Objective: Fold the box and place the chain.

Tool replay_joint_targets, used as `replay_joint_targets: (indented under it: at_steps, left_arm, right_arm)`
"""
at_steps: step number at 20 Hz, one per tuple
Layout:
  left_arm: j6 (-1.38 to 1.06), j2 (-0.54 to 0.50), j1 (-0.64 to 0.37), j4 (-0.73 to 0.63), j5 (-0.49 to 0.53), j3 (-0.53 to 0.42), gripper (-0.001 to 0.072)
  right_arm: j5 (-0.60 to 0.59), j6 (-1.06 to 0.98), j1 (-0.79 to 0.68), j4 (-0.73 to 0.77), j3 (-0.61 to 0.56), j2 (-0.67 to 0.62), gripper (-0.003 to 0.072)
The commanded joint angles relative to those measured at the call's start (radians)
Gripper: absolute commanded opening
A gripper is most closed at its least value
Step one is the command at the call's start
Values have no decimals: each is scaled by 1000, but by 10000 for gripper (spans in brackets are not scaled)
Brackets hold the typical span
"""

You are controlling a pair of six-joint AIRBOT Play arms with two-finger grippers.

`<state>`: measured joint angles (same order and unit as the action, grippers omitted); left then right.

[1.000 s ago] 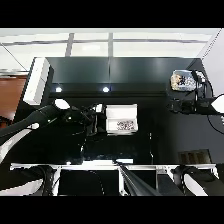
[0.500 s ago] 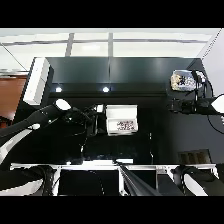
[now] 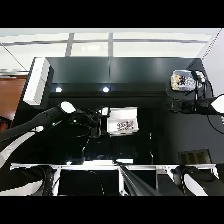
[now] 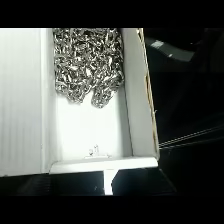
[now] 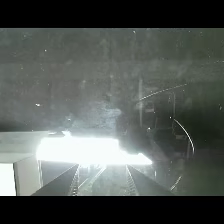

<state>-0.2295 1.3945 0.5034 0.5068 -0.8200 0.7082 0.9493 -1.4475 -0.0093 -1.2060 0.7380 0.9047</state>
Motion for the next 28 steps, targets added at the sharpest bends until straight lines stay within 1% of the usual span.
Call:
replay_joint_targets:
  at_steps: [1,2,3,4,6,8,9,10,11,13,17,20,23,26,28]
  left_arm:
    - [2,1,4,-1,35,3,484]
    - [2,1,4,-2,34,6,479]
    - [2,1,4,1,32,8,456]
    - [2,1,4,3,32,10,439]
    - [2,1,4,5,30,11,440]
    - [2,1,4,5,25,11,440]
    - [2,1,4,5,24,11,440]
    - [2,1,4,5,23,11,440]
    - [2,1,4,5,22,11,440]
    - [2,1,4,5,22,11,440]
    - [2,1,4,5,22,11,441]
    - [2,1,4,5,22,11,441]
    - [2,1,4,5,18,11,440]
    - [2,1,4,5,-6,11,441]
    - [2,1,4,5,-4,11,441]
  right_arm:
    - [-42,34,31,1,-7,3,344]
    - [-68,34,52,2,-9,11,345]
    - [-95,35,74,19,-9,26,456]
    - [-119,38,92,51,-8,45,714]
    - [-165,122,130,176,-5,96,708]
    - [-209,268,160,344,6,150,708]
    - [-208,346,167,429,23,180,708]
    - [-190,421,169,500,40,208,708]
    - [-148,502,169,577,55,236,708]
    - [-47,690,169,665,68,274,707]
    - [124,973,173,617,82,281,701]
    - [155,1101,212,496,82,281,701]
    - [147,1218,249,496,82,281,701]
    - [175,1222,286,496,82,281,701]
    - [192,1222,309,488,82,280,701]
